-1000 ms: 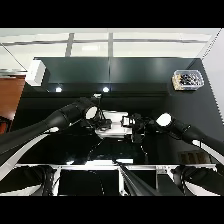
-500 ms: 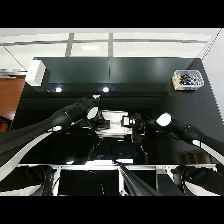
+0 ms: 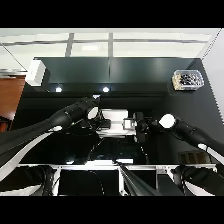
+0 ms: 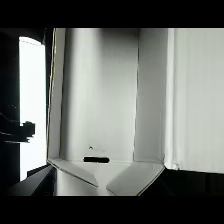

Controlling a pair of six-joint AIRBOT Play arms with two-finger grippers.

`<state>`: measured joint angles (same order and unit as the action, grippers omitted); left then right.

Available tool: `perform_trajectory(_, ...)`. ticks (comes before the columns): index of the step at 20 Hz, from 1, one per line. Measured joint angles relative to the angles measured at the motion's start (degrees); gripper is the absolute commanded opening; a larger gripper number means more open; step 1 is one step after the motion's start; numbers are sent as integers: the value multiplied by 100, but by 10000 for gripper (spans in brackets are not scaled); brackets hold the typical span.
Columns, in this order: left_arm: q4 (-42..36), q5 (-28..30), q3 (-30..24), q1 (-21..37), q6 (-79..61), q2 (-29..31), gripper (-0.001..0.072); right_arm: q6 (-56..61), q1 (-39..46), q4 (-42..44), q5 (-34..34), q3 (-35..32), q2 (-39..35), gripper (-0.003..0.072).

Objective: Fold the box and place the chain.

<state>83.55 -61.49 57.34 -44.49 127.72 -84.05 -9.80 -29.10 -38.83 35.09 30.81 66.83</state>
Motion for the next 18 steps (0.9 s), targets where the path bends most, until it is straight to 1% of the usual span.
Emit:
perform_trajectory(3, 0, -2, 0, 0, 17, 0, 26, 42, 0, -85, 63, 2, -109, 401)
perform_trajectory(4, 0, -2, 0, 0, 13, 0, 26, 46, 0, -101, 105, 2, -131, 279)
perform_trajectory(5, -2, -2, 0, 0, 15, 0, 26, 68, 0, -90, 133, 0, -142, 179)
perform_trajectory(9, -2, -4, 0, 0, 20, 0, 26, 240, 0, 181, 238, -4, -151, 179)
perform_trajectory(12, -4, -4, 0, -2, 20, 0, 26, 334, 0, 737, 256, -11, 9, 173)
perform_trajectory(13, -2, -4, 0, -4, 20, 0, 26, 358, 0, 957, 225, -11, 76, 85)
perform_trajectory(14, -2, -7, 0, -7, 20, 0, 26, 398, 0, 1117, 219, -11, 133, 92)
perform_trajectory(15, -2, -7, 0, -7, 22, 0, 26, 468, 0, 1233, 219, -11, 184, 332)
perform_trajectory(16, -2, -9, 0, -7, 22, 0, 26, 546, 0, 1318, 208, -11, 219, 336)
perform_trajectory(17, -2, -11, 0, -7, 20, 0, 26, 584, 0, 1362, 195, -11, 243, 132)
perform_trajectory(18, -2, -15, 0, -7, 20, 0, 26, 651, 0, 1388, 195, -13, 260, 224)
